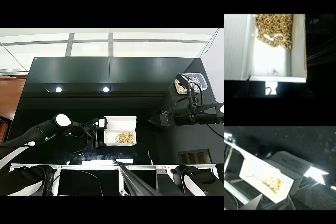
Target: Fold the box and place the chain.
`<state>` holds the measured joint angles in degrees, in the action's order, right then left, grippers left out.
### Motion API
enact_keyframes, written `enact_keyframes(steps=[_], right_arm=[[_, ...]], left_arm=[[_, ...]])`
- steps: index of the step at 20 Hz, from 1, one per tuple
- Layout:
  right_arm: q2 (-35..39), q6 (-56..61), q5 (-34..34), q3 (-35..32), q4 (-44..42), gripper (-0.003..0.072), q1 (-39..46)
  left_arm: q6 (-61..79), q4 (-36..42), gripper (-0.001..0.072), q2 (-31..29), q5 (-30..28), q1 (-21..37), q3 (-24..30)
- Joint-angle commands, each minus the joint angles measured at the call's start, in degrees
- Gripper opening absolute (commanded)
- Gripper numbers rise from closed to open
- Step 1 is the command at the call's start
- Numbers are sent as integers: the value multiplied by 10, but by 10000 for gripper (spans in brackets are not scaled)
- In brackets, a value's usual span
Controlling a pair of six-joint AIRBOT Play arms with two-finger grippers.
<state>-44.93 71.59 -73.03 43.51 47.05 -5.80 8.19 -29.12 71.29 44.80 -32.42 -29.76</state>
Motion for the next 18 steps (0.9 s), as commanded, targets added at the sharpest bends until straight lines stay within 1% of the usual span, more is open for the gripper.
enact_keyframes(steps=[1, 2, 3, 6, 8, 10, 11, 12, 13, 15, 18], right_arm=[[0, 0, 0, 0, 0, 387, 0], [0, 0, 0, 0, 0, 387, 0], [0, -1, -1, 0, 0, 387, 0], [0, -2, 11, 0, 0, 387, 0], [-1, -1, 45, 0, 0, 388, 0], [-8, 1, 81, 0, 0, 389, 0], [-15, 2, 99, 0, 2, 405, -5], [-26, 2, 119, 0, 2, 669, -15], [-41, 2, 136, 2, 2, 709, -26], [-89, -10, 165, 19, 3, 709, -46], [-190, -37, 189, 80, 5, 708, -63]], left_arm=[[-12, 0, 571, 0, -12, -4, 0], [-25, 0, 411, 0, -21, -4, 0], [-33, 0, 362, 0, -27, -4, -1], [-33, -2, 362, 0, -49, -3, -2], [-33, -2, 362, 0, -78, -3, -3], [-33, -5, 362, 0, -80, -3, -3], [-32, -9, 361, 0, -80, -4, -3], [-32, -20, 362, 0, -80, -4, -3], [-31, -27, 362, 0, -80, -4, -3], [-31, -30, 361, 0, -80, -4, -3], [-31, -30, 362, 0, -80, -4, -3]])
